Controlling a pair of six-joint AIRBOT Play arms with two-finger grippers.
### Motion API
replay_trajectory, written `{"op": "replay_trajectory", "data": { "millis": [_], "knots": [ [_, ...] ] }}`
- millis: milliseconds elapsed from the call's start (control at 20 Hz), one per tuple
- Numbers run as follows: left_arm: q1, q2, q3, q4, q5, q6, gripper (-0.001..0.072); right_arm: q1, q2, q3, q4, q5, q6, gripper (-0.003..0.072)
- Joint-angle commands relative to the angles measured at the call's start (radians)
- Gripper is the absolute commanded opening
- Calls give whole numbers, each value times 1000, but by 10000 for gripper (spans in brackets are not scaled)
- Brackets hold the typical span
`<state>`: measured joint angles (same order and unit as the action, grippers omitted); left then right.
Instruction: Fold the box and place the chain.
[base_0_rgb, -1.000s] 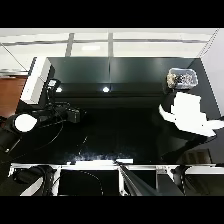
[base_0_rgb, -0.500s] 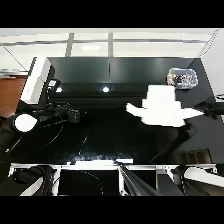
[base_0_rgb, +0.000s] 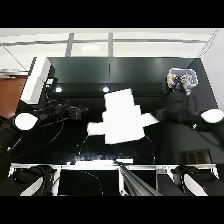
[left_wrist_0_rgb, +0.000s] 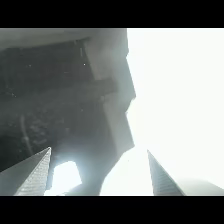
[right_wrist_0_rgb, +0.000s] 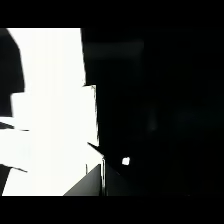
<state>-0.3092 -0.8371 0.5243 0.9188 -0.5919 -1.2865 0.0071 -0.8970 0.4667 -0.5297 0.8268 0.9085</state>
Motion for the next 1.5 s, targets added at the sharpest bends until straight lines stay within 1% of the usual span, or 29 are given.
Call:
{"op": "replay_trajectory", "data": {
  "millis": [0, 50, 150, 200, 250, 300, 350, 400, 500, 550, 700, 800, 900, 950, 1000, 1050, 1100, 1200, 1300, 1400, 1450],
  "knots": [
    [13, -85, 12, -108, -91, -68, 706, 248, 149, -117, 27, -255, -55, 5],
    [19, -133, 20, -142, -117, -22, 706, 286, 155, -125, 23, -274, -53, 5],
    [60, -210, 31, -195, -126, 72, 706, 327, 154, -132, 23, -287, -35, 5],
    [94, -252, 34, -279, -159, 136, 706, 327, 154, -132, 24, -283, -26, 5],
    [131, -302, 35, -404, -246, 257, 706, 327, 154, -132, 23, -280, -26, 5],
    [163, -355, 36, -520, -353, 386, 706, 327, 154, -132, 22, -281, -26, 5],
    [182, -411, 36, -597, -437, 479, 707, 327, 154, -132, 22, -282, -26, 6],
    [188, -465, 36, -637, -461, 523, 707, 327, 154, -132, 22, -282, -26, 6],
    [174, -550, 48, -649, -461, 576, 707, 327, 154, -132, 24, -281, -14, 6],
    [156, -582, 60, -649, -478, 605, 707, 327, 154, -132, 24, -280, -11, 6],
    [99, -650, 122, -638, -560, 737, 706, 327, 154, -132, 24, -268, -6, 7],
    [92, -689, 171, -589, -573, 747, 703, 327, 154, -132, 24, -244, -3, 7],
    [93, -743, 228, -557, -650, 765, 691, 327, 154, -132, 22, -224, -3, 7],
    [91, -772, 255, -537, -706, 776, 667, 327, 154, -132, 21, -222, -3, 7],
    [91, -797, 277, -513, -752, 783, 616, 327, 154, -132, 20, -224, -3, 7],
    [93, -820, 298, -484, -792, 783, 534, 327, 154, -132, 19, -226, -3, 7],
    [93, -837, 312, -455, -826, 783, 492, 327, 154, -132, 19, -227, -3, 7],
    [92, -846, 318, -414, -849, 783, 492, 327, 154, -132, 14, -230, -3, 7],
    [93, -846, 318, -387, -844, 785, 480, 327, 154, -132, 9, -237, -3, 7],
    [93, -846, 319, -381, -840, 790, 372, 327, 154, -132, 5, -241, -2, 7],
    [93, -846, 319, -380, -834, 791, 282, 327, 154, -132, 4, -245, 1, 7]
  ]
}}
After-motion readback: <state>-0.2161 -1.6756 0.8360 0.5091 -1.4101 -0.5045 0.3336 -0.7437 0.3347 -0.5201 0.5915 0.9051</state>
